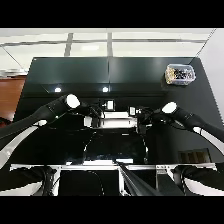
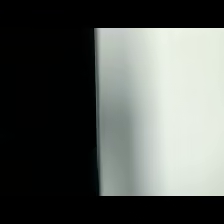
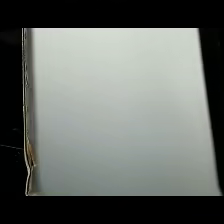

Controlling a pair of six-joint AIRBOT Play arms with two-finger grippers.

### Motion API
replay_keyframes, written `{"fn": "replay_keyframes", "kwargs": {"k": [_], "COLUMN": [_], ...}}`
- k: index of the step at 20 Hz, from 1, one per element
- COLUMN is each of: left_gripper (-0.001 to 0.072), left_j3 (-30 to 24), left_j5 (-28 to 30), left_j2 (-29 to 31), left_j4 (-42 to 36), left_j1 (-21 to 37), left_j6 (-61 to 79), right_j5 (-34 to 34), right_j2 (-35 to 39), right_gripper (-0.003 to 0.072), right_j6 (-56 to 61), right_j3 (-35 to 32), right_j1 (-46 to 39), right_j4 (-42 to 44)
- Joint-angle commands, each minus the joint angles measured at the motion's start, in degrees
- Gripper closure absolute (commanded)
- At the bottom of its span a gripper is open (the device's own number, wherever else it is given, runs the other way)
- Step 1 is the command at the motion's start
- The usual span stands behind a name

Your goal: Fold the box and place the chain.

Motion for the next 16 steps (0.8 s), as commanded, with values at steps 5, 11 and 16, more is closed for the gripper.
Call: {"fn": "replay_keyframes", "kwargs": {"k": [5,11,16], "left_gripper": [0.0683,0.0683,0.0683], "left_j3": [0.0,0.0,0.0], "left_j5": [0.2,0.1,0.1], "left_j2": [0.0,0.0,0.0], "left_j4": [0.0,0.0,0.0], "left_j1": [0.0,0.0,0.0], "left_j6": [0.0,0.0,0.0], "right_j5": [-2.1,-2.6,-1.7], "right_j2": [-0.4,-0.6,-0.5], "right_gripper": [-0.0014,-0.0014,-0.0014], "right_j6": [2.5,3.8,3.8], "right_j3": [0.2,0.3,0.4], "right_j1": [0.9,1.6,0.2], "right_j4": [-1.6,-3.3,-2.3]}}
